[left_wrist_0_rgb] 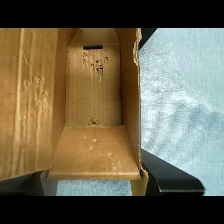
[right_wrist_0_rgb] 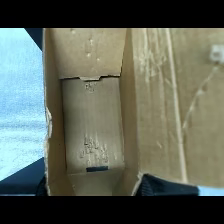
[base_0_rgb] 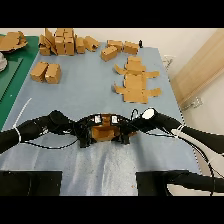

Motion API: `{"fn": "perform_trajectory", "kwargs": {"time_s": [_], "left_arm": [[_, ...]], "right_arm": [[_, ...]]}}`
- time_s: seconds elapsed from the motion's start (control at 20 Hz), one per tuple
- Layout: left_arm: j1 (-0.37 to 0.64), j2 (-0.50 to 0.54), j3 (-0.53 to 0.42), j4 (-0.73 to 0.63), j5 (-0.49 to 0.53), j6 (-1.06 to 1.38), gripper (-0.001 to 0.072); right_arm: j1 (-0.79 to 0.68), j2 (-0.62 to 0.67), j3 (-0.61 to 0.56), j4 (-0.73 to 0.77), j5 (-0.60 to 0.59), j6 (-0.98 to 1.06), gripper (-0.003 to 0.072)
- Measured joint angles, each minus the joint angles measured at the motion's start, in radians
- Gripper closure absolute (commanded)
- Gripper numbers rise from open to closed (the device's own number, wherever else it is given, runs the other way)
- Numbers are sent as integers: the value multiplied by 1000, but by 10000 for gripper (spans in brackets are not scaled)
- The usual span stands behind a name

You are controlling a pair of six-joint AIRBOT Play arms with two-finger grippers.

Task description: Fold the box.

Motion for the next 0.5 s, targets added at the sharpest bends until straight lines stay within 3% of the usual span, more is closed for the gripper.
{"fn": "perform_trajectory", "kwargs": {"time_s": [0.4,0.5], "left_arm": [[-2,0,0,-1,2,-1,315],[-2,0,0,-1,1,-1,315]], "right_arm": [[0,1,1,-7,9,0,161],[-1,1,2,-10,24,0,-34]]}}
